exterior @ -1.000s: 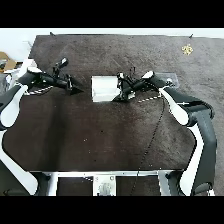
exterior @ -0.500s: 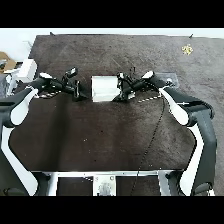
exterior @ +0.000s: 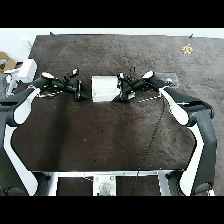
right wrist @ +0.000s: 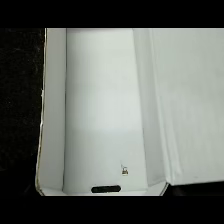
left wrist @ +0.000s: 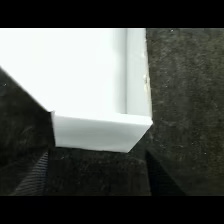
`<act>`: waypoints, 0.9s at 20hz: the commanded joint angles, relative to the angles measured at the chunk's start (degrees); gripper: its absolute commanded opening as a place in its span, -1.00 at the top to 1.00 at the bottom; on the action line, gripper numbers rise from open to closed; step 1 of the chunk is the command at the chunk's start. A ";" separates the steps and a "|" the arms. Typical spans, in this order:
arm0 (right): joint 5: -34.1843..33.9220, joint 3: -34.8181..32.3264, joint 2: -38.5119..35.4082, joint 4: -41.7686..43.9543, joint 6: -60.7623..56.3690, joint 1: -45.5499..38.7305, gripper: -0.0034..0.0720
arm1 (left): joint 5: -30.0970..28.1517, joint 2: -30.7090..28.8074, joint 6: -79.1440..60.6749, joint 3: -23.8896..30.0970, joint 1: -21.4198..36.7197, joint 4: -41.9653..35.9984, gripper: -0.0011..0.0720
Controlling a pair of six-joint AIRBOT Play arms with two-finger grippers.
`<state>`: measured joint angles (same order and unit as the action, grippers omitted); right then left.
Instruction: Fold the box and place the chain.
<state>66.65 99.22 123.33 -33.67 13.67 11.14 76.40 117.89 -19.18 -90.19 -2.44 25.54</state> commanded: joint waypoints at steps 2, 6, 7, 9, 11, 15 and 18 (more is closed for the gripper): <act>0.04 -0.02 0.02 0.02 0.00 -0.02 -0.09 | 2.89 0.35 -2.36 -0.50 -0.13 -0.46 -0.88; 0.02 -0.02 0.02 0.00 0.00 -0.02 -0.09 | 2.40 0.35 -2.38 -0.48 -0.13 -0.70 -0.99; 0.02 -0.02 0.02 0.00 0.00 -0.02 -0.09 | 1.84 0.35 -2.36 -0.46 -0.13 -0.70 -0.99; 0.02 -0.02 0.02 0.00 0.00 -0.02 -0.09 | 0.35 0.35 -2.34 -0.46 -0.13 -0.70 -0.99; 0.02 0.00 0.02 0.00 0.00 -0.02 -0.09 | -0.17 0.35 -2.32 -0.46 -0.13 -0.74 -0.99; 0.02 -0.02 0.02 0.00 0.00 -0.02 -0.10 | -0.98 0.35 -2.32 -0.46 -0.15 -0.76 -0.99; 0.02 0.00 0.02 0.00 0.00 -0.02 -0.09 | -0.98 0.35 -2.34 -0.46 -0.13 -1.84 -0.99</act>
<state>66.65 99.22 123.33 -33.67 13.67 11.14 75.81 118.21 -21.45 -90.61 -2.55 24.49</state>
